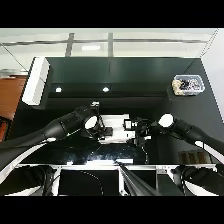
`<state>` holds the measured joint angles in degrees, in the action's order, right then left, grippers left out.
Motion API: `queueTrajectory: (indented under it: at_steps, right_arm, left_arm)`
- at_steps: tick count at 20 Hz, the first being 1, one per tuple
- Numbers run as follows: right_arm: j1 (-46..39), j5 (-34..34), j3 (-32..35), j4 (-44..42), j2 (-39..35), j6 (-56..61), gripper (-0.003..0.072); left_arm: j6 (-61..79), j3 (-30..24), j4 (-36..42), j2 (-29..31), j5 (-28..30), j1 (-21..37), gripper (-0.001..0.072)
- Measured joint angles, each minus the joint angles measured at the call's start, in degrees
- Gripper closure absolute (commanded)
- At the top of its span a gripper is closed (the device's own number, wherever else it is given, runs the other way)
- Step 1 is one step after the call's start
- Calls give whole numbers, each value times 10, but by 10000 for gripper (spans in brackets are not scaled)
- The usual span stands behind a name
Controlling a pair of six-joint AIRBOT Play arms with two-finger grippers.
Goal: Fold the box and place the chain.
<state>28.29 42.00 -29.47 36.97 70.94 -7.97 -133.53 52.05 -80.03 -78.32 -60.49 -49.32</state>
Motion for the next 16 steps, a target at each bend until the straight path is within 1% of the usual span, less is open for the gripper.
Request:
queueTrajectory:
  at_steps: [7, 8, 9, 10, 12, 16]
  right_arm:
    - [0, 0, 0, 0, 0, 0, 644]
    - [0, 0, 0, 0, 0, 0, 643]
    - [0, 0, 0, 0, 0, 0, 643]
    - [0, 0, 0, 0, 0, 0, 643]
    - [0, 0, 0, 0, 0, 0, 644]
    - [0, 0, 0, 0, 0, 0, 643]
  left_arm:
    - [-45, 16, -51, -21, 0, -20, 491]
    - [-49, 18, -54, -23, 0, -21, 537]
    - [-54, 20, -57, -24, -2, -22, 539]
    - [-57, 21, -59, -26, -3, -22, 571]
    - [-62, 22, -63, -27, -7, -23, 678]
    - [-64, 23, -63, -28, -6, -23, 677]
